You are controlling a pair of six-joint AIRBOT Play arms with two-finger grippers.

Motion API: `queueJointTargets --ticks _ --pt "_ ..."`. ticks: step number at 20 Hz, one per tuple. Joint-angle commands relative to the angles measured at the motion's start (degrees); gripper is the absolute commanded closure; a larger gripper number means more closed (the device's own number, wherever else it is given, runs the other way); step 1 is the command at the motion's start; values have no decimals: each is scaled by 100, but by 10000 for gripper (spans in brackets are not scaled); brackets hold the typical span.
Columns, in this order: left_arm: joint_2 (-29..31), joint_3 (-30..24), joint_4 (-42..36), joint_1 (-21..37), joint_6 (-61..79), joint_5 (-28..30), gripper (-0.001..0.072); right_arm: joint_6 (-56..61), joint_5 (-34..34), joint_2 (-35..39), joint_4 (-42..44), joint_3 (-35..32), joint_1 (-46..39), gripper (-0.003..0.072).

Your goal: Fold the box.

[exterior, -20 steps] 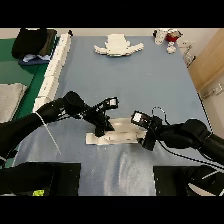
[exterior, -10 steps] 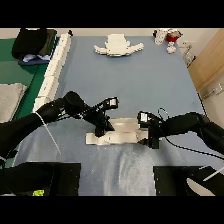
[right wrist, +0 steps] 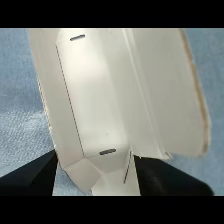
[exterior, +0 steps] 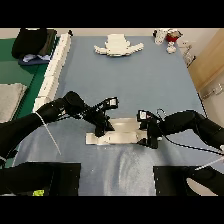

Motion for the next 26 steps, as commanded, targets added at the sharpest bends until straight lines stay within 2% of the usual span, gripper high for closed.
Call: queueJointTargets --ticks 1,5,17,26 --pt "0 0 2 0 0 2 696 92 -17 -24 -20 4 -2 -30" --pt "0 0 0 0 0 2 696 -446 173 -120 105 7 0 -26" --pt "0 0 2 0 0 -2 696 -444 273 -155 -234 -2 280 -26" --pt "0 0 2 0 2 0 696 -444 402 -503 -216 -2 332 -25"
